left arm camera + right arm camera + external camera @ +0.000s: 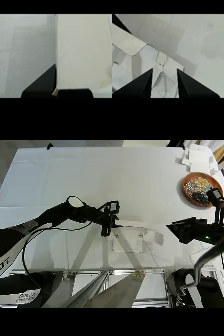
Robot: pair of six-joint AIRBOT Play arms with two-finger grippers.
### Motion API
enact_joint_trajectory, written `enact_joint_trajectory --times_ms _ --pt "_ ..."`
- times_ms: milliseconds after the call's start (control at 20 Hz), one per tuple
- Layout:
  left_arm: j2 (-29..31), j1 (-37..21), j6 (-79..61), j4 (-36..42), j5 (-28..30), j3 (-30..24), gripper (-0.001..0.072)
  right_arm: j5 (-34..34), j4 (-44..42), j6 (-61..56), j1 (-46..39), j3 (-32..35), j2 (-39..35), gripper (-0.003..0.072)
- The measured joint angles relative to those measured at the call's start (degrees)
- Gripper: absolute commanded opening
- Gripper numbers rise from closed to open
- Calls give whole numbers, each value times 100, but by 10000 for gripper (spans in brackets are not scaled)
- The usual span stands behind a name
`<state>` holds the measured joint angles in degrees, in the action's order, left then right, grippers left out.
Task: Fold the box and place the chain.
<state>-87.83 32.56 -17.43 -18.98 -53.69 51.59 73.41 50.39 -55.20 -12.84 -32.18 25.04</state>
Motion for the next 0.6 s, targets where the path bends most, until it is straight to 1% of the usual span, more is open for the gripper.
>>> enact_joint_trajectory --times_ms 250,600 --pt "-188 4 -136 111 173 0 8 -70 4 17 0 0 0 335" --pt "-260 7 -173 138 308 -2 9 -90 35 22 0 0 0 335"
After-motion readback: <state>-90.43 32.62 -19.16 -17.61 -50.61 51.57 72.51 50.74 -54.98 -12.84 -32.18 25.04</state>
